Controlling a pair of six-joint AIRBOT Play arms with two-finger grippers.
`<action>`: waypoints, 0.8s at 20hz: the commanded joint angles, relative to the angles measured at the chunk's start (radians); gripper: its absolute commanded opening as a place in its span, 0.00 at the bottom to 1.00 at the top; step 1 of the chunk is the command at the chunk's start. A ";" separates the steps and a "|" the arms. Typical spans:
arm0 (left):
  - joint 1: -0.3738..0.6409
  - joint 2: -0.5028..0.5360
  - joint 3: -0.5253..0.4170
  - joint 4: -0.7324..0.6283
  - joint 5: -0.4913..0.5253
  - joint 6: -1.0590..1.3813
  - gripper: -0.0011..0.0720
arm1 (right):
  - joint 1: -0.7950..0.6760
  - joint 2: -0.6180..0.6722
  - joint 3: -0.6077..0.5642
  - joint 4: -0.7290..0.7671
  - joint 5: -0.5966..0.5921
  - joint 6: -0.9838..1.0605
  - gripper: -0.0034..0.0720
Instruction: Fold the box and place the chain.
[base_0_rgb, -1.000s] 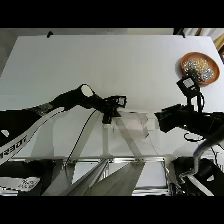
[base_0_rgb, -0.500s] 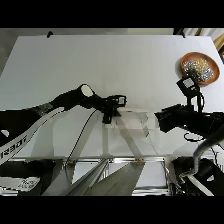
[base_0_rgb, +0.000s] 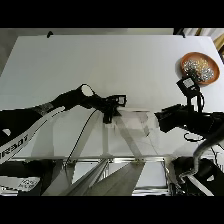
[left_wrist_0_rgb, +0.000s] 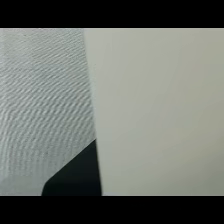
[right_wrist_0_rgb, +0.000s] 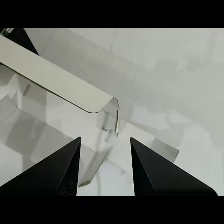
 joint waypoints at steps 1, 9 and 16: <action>0.000 -0.001 0.000 0.004 -0.002 0.000 0.03 | 0.000 0.001 0.001 0.000 0.000 0.000 0.49; 0.000 -0.001 0.000 0.004 -0.002 0.000 0.03 | 0.001 0.001 0.001 0.001 -0.003 0.000 0.49; 0.000 -0.001 0.000 0.004 -0.002 0.000 0.03 | 0.000 0.002 0.001 0.001 0.009 -0.028 0.06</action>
